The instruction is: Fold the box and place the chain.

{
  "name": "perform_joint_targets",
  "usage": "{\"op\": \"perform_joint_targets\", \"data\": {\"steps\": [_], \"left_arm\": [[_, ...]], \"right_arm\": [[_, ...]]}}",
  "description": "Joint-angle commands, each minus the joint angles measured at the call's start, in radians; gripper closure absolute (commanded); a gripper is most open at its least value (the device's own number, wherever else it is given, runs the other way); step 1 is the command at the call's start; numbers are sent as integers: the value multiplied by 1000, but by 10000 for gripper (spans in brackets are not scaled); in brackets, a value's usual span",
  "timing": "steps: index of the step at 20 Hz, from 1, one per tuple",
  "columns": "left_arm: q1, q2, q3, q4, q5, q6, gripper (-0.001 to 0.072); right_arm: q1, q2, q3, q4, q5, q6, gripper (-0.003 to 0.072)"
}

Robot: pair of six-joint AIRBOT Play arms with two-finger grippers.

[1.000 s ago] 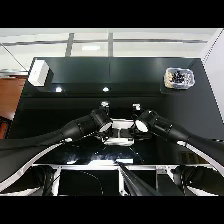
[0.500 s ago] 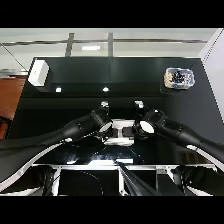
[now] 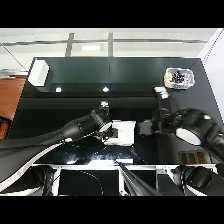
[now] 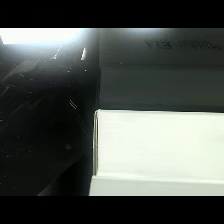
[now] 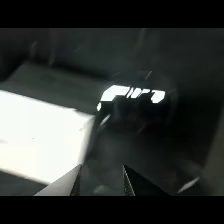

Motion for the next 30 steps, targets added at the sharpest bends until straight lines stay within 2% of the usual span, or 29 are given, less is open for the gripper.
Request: {"op": "perform_joint_targets", "data": {"steps": [1,3,4,5,6,9,11,15,18,21,24,25,26,30], "left_arm": [[0,0,1,0,3,0,682],[0,0,1,-1,2,0,682],[0,0,1,0,1,0,682],[0,0,1,0,0,0,682],[0,0,1,0,0,1,682],[0,0,1,0,-5,1,682],[0,0,1,0,-5,1,682],[0,0,1,0,-5,1,682],[0,0,1,0,-4,1,682],[0,0,1,0,-5,1,682],[0,0,1,0,-5,1,682],[0,0,1,0,-5,1,682],[0,0,1,0,-5,1,682],[0,0,1,0,-5,1,682]], "right_arm": [[-63,73,-1,-333,37,-55,357],[-167,64,-8,-459,-37,-55,356],[-253,46,-8,-466,-94,-55,278],[-343,19,-8,-463,-157,-58,99],[-422,-13,-7,-460,-218,-79,67],[-643,-163,29,-371,-454,-133,64],[-741,-299,105,-315,-576,-187,-31],[-808,-595,378,-258,-558,-235,-30],[-843,-797,592,-120,-504,-248,-29],[-845,-941,735,-75,-466,-284,-27],[-846,-1019,787,-74,-444,-286,-20],[-846,-1028,787,-74,-444,-286,16],[-846,-1036,787,-74,-439,-286,92],[-853,-1051,787,-84,-402,-285,96]]}}
